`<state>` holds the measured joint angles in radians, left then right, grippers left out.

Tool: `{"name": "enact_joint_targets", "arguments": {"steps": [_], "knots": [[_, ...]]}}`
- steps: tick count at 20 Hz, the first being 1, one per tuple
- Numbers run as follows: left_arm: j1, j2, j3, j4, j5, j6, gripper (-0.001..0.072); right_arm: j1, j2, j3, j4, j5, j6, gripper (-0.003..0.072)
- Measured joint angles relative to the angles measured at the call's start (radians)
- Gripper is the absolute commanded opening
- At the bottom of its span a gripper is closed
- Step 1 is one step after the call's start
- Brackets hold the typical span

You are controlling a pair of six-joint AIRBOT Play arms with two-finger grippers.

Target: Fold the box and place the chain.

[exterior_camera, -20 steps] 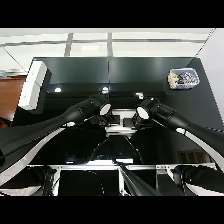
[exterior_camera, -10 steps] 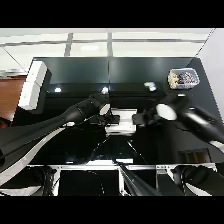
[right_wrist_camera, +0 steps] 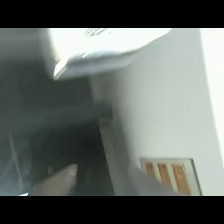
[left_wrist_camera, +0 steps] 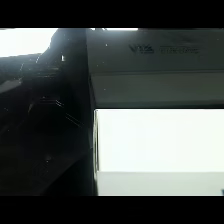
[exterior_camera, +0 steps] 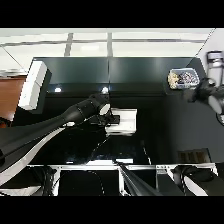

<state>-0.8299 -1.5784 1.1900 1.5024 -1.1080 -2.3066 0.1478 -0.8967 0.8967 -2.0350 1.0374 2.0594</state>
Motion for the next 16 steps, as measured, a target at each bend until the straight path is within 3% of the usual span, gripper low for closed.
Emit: {"name": "enact_joint_targets", "arguments": {"steps": [5, 8, 14, 16], "knots": [[0.000, 0.000, 0.000, 0.000, 0.000, 0.000, 0.0024, -0.247, -0.171, 0.014, 0.162, -0.188, -0.077, 0.0707], [0.000, 0.000, 0.000, 0.000, 0.000, 0.000, 0.0024, -0.301, -0.308, 0.108, 0.260, -0.227, -0.123, 0.0705], [0.000, 0.000, 0.000, 0.000, -0.001, 0.000, 0.0024, -0.354, -0.556, 0.423, 0.463, -0.153, -0.149, 0.0701], [0.000, 0.000, 0.000, 0.000, -0.001, 0.000, 0.0024, -0.361, -0.615, 0.495, 0.510, -0.146, -0.149, 0.0651]]}}
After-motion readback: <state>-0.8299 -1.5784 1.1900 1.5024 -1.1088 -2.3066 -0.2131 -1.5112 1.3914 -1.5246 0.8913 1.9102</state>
